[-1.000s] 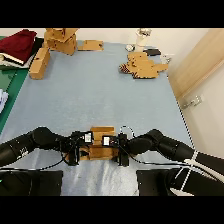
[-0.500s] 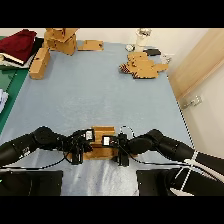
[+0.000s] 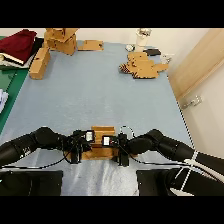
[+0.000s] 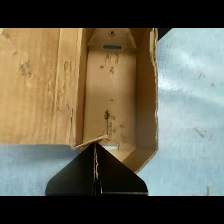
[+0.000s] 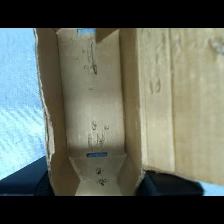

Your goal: Fold the box.

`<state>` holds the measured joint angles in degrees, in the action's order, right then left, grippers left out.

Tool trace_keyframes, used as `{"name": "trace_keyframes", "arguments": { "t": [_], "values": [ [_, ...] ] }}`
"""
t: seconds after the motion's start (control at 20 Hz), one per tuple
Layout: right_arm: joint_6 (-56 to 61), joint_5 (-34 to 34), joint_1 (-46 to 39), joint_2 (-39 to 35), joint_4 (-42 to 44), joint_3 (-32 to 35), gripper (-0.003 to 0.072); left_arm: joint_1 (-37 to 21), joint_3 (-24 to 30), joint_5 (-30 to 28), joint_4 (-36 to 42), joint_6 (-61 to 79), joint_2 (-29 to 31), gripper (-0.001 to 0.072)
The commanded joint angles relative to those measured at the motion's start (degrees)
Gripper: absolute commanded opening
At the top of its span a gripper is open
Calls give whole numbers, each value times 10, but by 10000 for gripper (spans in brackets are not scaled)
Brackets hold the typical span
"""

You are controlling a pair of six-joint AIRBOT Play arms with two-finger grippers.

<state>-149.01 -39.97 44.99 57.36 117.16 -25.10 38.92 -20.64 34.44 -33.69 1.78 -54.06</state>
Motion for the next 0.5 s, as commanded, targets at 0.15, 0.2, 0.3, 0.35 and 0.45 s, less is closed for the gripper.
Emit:
{"name": "trace_keyframes", "arguments": {
  "t": [0.15,0.2,0.3,0.35,0.45],
  "values": [
    [0,0,0,0,0,0,599,-7,0,-8,-116,-77,26,16],
    [0,0,0,0,0,0,599,-12,0,-7,-118,-76,31,17],
    [0,0,0,0,0,0,599,-20,0,13,-118,-76,42,18],
    [0,0,0,0,0,0,599,-22,0,35,-118,-76,46,168],
    [0,0,0,0,0,0,599,-22,0,77,-118,-76,54,556]
  ]
}}
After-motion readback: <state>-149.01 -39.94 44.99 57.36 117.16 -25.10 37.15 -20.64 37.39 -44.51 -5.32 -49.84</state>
